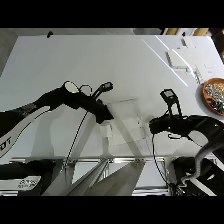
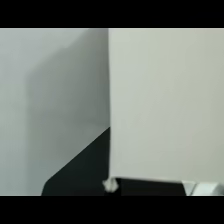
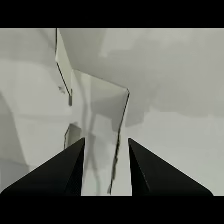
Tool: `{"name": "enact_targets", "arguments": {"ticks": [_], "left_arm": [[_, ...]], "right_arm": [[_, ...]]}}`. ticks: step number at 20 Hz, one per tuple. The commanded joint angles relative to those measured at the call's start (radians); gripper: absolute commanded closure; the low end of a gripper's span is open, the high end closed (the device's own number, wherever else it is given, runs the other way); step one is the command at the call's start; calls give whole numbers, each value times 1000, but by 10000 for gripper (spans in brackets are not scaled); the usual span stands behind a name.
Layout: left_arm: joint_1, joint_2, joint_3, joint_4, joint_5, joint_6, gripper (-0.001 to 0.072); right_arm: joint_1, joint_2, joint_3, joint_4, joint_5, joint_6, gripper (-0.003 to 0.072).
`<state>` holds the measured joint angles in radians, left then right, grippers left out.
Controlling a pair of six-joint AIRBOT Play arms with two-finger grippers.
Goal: Fold the box and place the chain.
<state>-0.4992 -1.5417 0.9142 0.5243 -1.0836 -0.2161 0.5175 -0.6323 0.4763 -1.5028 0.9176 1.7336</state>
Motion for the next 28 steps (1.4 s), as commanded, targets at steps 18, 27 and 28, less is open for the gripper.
{"name": "enact_targets", "arguments": {"ticks": [18, 27, 28], "left_arm": [[-178, -8, 0, 63, 332, 321, 707], [-178, -23, -1, 56, 316, 321, 707], [-178, -30, 0, 56, 304, 321, 706]], "right_arm": [[1, 158, 129, -142, 167, -119, 362], [1, 158, 129, -142, 167, -119, 362], [1, 158, 129, -142, 167, -119, 362]]}}
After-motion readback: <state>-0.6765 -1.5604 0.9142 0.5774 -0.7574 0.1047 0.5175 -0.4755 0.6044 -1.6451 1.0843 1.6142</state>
